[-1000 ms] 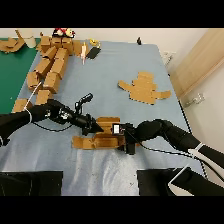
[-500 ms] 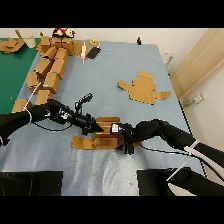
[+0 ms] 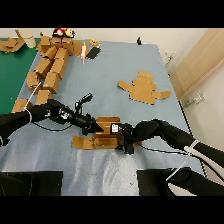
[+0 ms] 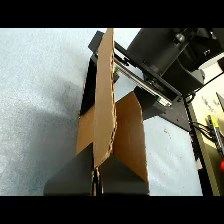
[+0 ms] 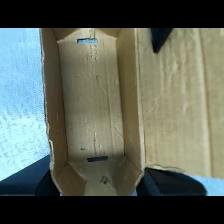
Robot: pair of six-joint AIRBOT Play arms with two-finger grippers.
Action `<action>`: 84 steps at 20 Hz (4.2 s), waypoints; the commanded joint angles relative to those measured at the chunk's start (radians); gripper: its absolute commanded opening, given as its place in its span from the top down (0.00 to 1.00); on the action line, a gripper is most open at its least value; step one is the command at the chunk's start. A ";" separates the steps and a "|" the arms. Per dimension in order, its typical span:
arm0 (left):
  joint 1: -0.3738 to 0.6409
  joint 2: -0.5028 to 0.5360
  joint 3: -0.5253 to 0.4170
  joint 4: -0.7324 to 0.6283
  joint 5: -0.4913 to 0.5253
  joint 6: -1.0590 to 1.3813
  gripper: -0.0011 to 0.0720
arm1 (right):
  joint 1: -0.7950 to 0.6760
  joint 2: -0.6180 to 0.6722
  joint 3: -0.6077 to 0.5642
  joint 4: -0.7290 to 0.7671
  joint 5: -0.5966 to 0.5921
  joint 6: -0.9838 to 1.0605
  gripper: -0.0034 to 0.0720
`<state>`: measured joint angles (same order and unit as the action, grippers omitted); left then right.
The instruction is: Fold the box.
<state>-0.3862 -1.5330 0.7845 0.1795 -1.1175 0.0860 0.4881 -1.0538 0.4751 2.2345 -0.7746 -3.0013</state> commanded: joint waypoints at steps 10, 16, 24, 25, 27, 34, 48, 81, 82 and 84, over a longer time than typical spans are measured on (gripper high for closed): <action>0.000 0.000 0.000 0.000 0.000 0.000 0.97 | 0.000 0.037 0.001 0.029 -0.025 0.000 0.09; 0.000 0.000 0.000 0.000 0.000 0.000 0.97 | 0.000 0.035 0.000 0.022 0.002 0.000 0.09; 0.000 0.000 0.000 0.000 0.000 0.000 0.97 | 0.000 0.000 0.000 0.014 0.030 0.000 0.11; 0.000 0.000 0.000 0.000 0.000 0.000 0.97 | 0.000 0.000 0.000 0.012 0.029 0.000 0.17; 0.000 0.000 0.000 0.000 0.000 0.000 0.97 | 0.000 0.000 0.000 0.006 0.029 0.000 0.18; 0.000 0.000 0.000 0.000 0.000 0.000 0.97 | 0.000 -0.011 -0.002 -0.021 0.023 0.000 0.18; 0.000 0.000 0.000 0.000 0.000 0.000 0.97 | 0.000 0.002 0.000 0.019 0.010 0.001 0.09; 0.000 0.000 0.000 0.000 0.000 0.000 0.97 | 0.000 -0.006 -0.001 0.014 0.040 0.000 0.23; 0.000 0.000 0.000 0.000 0.000 0.000 0.97 | 0.000 -0.006 -0.001 0.014 0.039 0.000 0.23; 0.000 0.000 0.000 0.000 0.000 0.000 0.97 | 0.000 -0.006 -0.001 0.014 0.028 0.000 0.23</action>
<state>-0.3859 -1.5330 0.7845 0.1799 -1.1187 0.0860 0.4889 -1.0595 0.4740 2.2486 -0.7341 -3.0013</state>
